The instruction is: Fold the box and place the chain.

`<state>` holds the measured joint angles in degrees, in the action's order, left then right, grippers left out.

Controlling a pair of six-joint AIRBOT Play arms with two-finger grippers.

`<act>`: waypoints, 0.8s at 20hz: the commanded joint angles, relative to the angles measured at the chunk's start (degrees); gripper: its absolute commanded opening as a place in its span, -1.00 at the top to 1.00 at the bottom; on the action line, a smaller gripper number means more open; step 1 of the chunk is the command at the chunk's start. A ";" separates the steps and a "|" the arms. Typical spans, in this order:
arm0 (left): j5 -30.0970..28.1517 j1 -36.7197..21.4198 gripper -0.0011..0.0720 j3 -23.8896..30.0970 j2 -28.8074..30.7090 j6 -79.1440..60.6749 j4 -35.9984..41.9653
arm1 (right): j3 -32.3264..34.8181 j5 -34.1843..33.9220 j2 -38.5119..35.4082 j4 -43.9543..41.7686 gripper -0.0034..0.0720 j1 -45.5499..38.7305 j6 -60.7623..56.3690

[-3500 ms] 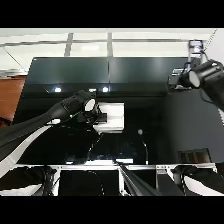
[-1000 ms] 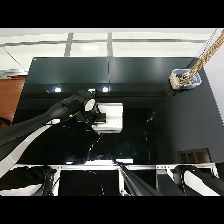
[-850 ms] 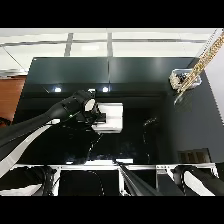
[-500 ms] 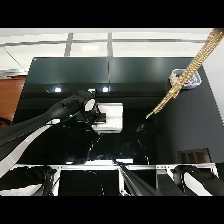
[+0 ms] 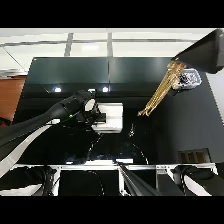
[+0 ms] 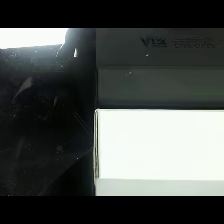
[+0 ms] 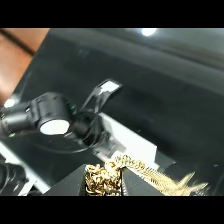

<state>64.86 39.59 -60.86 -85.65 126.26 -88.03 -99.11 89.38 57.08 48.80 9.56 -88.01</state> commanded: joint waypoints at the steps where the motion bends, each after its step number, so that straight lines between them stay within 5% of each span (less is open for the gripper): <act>1: 0.09 0.00 0.90 -0.02 0.02 -0.02 0.00 | 1.05 -1.84 0.87 -1.29 0.88 4.76 -0.02; 8: 0.15 0.00 0.90 -0.02 0.02 -0.02 -0.02 | 1.05 -7.85 4.44 -2.27 0.88 14.53 -0.68; 16: 0.15 0.00 0.90 -0.02 0.02 -0.02 0.00 | 1.05 -10.99 7.82 -3.39 0.88 15.34 -0.66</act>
<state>64.97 39.59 -60.86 -85.65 126.26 -88.03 -98.06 79.40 63.70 46.28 24.58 -88.64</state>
